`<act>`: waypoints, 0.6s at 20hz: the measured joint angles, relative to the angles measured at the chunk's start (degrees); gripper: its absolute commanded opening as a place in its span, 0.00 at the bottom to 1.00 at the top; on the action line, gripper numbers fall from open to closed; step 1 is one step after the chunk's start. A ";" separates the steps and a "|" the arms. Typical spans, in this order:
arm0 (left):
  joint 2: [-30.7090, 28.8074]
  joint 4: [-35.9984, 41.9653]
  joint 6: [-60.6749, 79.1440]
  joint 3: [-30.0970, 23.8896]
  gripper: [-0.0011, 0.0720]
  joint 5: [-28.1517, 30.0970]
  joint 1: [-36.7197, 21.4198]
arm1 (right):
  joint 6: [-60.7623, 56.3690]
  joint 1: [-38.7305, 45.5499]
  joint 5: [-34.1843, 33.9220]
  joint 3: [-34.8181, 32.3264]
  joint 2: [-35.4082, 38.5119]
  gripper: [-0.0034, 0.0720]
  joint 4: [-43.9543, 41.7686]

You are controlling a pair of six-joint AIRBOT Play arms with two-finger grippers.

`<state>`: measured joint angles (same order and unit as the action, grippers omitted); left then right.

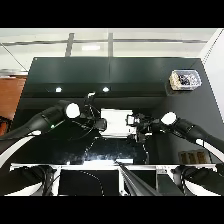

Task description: Fold the box and place the chain.

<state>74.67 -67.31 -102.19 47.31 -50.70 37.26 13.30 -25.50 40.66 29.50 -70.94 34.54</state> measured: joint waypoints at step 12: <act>3.37 -13.77 -23.61 5.20 0.56 -5.25 7.13 | -0.02 0.00 0.00 0.00 0.00 0.67 0.00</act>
<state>78.04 -81.08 -125.80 52.51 -55.94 44.38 13.28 -25.50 40.66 29.50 -70.94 34.54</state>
